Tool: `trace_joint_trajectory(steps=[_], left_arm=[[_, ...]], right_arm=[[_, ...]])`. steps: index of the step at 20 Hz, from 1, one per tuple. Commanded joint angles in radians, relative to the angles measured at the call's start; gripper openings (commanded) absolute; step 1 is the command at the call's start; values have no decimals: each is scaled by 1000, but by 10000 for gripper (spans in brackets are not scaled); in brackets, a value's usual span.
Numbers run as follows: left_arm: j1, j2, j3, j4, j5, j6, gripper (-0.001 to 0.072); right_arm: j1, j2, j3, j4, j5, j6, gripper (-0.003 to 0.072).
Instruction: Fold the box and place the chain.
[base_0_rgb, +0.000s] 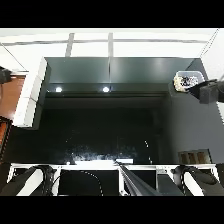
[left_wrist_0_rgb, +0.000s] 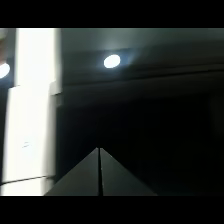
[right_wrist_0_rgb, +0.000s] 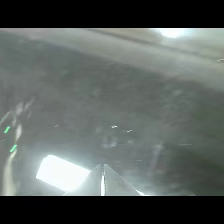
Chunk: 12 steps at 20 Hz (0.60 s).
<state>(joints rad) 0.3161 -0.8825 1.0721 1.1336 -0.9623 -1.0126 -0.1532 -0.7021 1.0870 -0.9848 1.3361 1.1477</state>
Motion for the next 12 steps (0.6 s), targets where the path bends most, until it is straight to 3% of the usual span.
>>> trace_joint_trajectory(steps=[1,4,6,8,12], left_arm=[[-198,217,-177,-53,75,-60,24],[-306,400,-420,-50,161,-64,25],[-321,488,-524,-50,199,-69,25],[-321,548,-578,-46,208,-69,26],[-321,597,-582,-32,222,-69,27]], right_arm=[[8,224,-173,-144,-206,13,4],[5,394,-452,-208,-340,82,5],[5,404,-548,-222,-359,90,6],[5,404,-583,-232,-377,90,10],[5,404,-583,-221,-378,90,12]])
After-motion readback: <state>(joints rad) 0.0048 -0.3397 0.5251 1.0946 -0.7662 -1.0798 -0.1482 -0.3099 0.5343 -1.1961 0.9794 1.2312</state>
